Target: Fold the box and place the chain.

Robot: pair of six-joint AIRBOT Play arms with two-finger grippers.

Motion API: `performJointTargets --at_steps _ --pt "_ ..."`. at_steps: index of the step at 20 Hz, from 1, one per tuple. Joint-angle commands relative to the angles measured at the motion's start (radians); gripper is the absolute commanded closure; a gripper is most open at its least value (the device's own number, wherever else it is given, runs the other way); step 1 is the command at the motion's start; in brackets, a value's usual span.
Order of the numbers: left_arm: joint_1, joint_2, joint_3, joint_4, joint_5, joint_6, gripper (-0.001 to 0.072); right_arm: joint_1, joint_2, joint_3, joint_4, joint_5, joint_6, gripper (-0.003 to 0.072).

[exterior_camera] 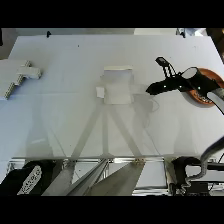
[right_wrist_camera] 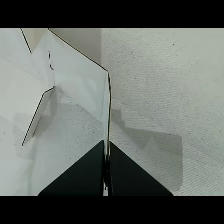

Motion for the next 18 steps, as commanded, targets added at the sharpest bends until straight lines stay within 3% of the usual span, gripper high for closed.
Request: performJointTargets --at_steps 1,4,6,7,12,16,18 --pt "-0.001 -0.003 0.000 -0.053 -0.087 -0.077 0.0014 0.001 0.000 0.000 0.000 0.000 0.000 0.0673" --pt "-0.001 -0.026 0.000 -0.050 -0.220 -0.216 0.0025 0.001 0.000 0.000 0.000 0.000 0.000 0.0673" --pt "-0.002 -0.058 0.000 -0.044 -0.336 -0.226 0.0232 0.001 0.000 0.000 0.000 0.000 0.000 0.0673" --pt "-0.011 -0.071 0.000 -0.030 -0.380 -0.214 0.0282 0.001 0.000 0.000 0.000 0.000 0.000 0.0673" --pt "-0.191 -0.175 0.001 0.002 -0.407 -0.072 0.0292 0.001 0.000 0.000 0.000 -0.001 0.000 0.0673" --pt "-0.351 -0.354 0.049 0.057 -0.415 -0.005 0.0284 0.001 0.000 0.000 0.000 -0.001 0.000 0.0673" --pt "-0.385 -0.485 0.134 0.093 -0.478 -0.014 0.0121 0.001 0.000 0.000 0.000 -0.001 0.000 0.0673"
